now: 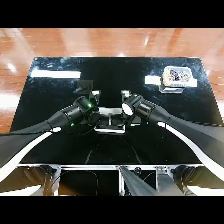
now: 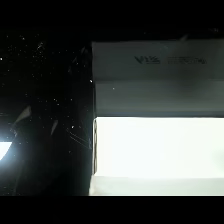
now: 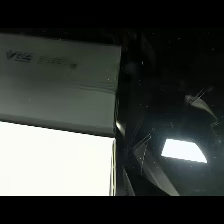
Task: Fold the box and place the chain.
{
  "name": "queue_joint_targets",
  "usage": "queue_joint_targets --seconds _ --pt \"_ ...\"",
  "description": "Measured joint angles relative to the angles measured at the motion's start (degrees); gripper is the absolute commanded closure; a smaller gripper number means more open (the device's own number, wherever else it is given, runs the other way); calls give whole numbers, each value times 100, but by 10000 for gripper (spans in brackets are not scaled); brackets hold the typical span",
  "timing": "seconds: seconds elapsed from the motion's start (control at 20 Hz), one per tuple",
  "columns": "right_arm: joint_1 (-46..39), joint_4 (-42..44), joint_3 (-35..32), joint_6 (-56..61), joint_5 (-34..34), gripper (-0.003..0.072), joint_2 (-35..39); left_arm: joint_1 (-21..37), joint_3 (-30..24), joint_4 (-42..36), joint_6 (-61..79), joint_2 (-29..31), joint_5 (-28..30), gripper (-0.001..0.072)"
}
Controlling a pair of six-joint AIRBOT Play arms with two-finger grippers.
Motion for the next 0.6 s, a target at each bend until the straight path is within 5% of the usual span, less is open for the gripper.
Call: queue_joint_targets --seconds 0.15,0.25,0.6 --pt "0 11 0 0 -2 377 0 0 0 0 0 0 0 683" --pt "0 11 0 -2 -2 664 0 0 0 0 0 0 0 683" --pt "-4 72 -2 -184 -55 649 -2 2 0 -4 -15 0 -7 683"
